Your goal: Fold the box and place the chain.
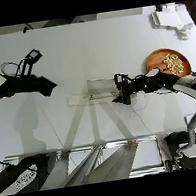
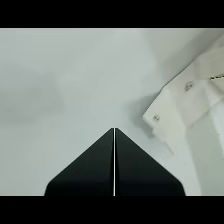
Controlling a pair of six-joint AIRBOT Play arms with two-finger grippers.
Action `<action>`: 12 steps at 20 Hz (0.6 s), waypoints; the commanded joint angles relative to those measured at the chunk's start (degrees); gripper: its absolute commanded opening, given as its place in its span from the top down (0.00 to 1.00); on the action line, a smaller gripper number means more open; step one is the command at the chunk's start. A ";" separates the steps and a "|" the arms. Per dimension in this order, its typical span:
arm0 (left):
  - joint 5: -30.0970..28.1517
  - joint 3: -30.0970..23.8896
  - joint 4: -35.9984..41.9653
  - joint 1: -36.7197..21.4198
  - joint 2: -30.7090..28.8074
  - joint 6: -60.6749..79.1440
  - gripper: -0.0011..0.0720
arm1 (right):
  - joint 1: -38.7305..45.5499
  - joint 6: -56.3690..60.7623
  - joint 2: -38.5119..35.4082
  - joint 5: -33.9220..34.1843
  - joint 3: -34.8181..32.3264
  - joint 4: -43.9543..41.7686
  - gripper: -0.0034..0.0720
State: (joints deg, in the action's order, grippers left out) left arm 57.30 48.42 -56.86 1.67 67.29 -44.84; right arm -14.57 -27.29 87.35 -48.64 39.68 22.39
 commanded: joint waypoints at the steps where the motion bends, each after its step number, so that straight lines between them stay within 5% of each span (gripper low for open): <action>1: 0.81 -1.97 -8.63 0.02 2.03 -20.13 0.98 | 0.00 0.00 0.02 -0.04 0.02 0.00 0.44; 7: -1.18 -4.00 1.22 6.99 13.29 -20.96 0.98 | 0.00 0.00 0.02 -0.04 0.02 0.00 0.44; 12: -1.90 -4.00 11.19 10.29 15.10 -18.25 0.98 | 0.00 0.00 0.02 -0.04 0.02 0.00 0.44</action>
